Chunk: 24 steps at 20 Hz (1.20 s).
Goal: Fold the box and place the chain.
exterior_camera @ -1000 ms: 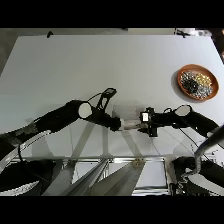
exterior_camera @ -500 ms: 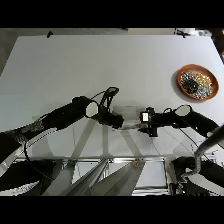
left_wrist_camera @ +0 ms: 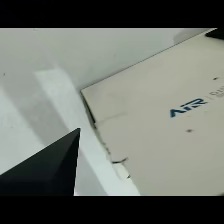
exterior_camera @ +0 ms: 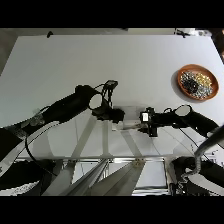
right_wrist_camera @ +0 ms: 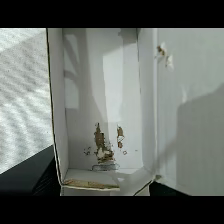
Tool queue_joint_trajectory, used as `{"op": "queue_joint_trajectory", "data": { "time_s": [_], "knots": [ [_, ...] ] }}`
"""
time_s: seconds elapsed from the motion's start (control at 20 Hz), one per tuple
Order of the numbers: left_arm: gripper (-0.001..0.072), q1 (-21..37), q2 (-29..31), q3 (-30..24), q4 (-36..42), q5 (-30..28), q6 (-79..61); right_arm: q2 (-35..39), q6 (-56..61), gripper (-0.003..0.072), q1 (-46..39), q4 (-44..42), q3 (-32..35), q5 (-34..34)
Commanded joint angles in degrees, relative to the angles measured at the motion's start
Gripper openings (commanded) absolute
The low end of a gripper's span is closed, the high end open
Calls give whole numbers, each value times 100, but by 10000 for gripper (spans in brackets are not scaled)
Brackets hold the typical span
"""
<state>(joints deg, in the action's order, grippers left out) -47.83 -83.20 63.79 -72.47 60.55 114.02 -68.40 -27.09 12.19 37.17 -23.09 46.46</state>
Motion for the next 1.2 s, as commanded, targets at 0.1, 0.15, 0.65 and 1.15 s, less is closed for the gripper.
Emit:
{"op": "queue_joint_trajectory", "data": {
  "time_s": [0.1,0.15,0.65,1.15],
  "knots": [
    [448,-17,-317,291,-203,874,776,2,4,401,2,-2,-4,4],
    [448,-24,-315,291,-219,866,866,2,4,401,2,-2,-4,4],
    [387,-142,-831,407,-153,678,1246,2,4,401,2,-2,-4,4],
    [107,-535,-1056,431,-568,420,1624,2,4,401,2,-2,-4,4]
  ]
}}
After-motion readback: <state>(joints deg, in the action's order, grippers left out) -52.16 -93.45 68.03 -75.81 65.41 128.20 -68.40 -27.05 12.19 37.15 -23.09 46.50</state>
